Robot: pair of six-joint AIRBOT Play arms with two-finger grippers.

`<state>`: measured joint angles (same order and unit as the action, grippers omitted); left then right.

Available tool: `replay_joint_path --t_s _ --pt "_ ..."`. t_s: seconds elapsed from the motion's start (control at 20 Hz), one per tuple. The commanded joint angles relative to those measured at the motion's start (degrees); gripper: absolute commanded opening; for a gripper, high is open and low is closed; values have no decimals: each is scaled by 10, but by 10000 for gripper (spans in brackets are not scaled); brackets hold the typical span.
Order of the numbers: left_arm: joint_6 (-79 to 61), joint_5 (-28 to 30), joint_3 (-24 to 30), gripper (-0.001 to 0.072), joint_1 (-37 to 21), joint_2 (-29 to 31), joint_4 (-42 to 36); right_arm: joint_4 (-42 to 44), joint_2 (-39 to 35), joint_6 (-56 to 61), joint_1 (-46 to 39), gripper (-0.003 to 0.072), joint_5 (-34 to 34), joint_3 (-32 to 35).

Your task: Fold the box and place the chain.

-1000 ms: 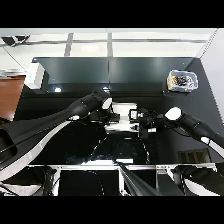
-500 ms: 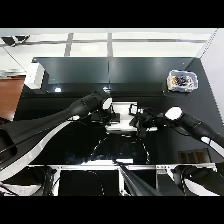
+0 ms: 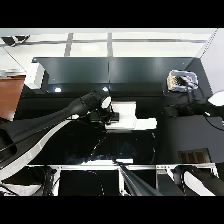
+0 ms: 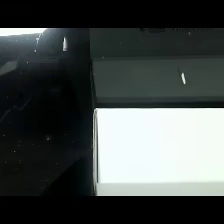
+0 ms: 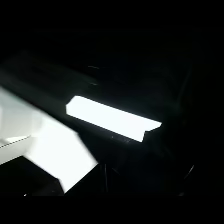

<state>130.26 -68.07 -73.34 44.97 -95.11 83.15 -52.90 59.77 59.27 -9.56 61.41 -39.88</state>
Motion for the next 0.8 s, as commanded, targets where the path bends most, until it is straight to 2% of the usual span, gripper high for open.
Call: replay_joint_path --t_s 0.0,0.2,0.35,0.5,0.6,0.65,0.7,0.75 --pt "1 0 0 25 -1 0 2 -6 14 162 -102 16 0 55" --pt "1 0 0 25 0 0 1 73 80 118 -69 15 55 76" --pt "1 0 0 26 0 0 1 152 132 77 8 15 44 75" --pt "1 1 0 25 0 0 1 261 158 -44 68 16 33 68" --pt "1 1 0 26 0 0 1 277 158 -68 85 16 44 42" --pt "1 1 0 25 0 0 1 267 158 -68 90 64 56 28" --pt "1 1 0 26 0 0 1 258 158 -65 95 357 67 14" --pt "1 1 0 26 0 0 1 256 158 -63 100 475 77 2"
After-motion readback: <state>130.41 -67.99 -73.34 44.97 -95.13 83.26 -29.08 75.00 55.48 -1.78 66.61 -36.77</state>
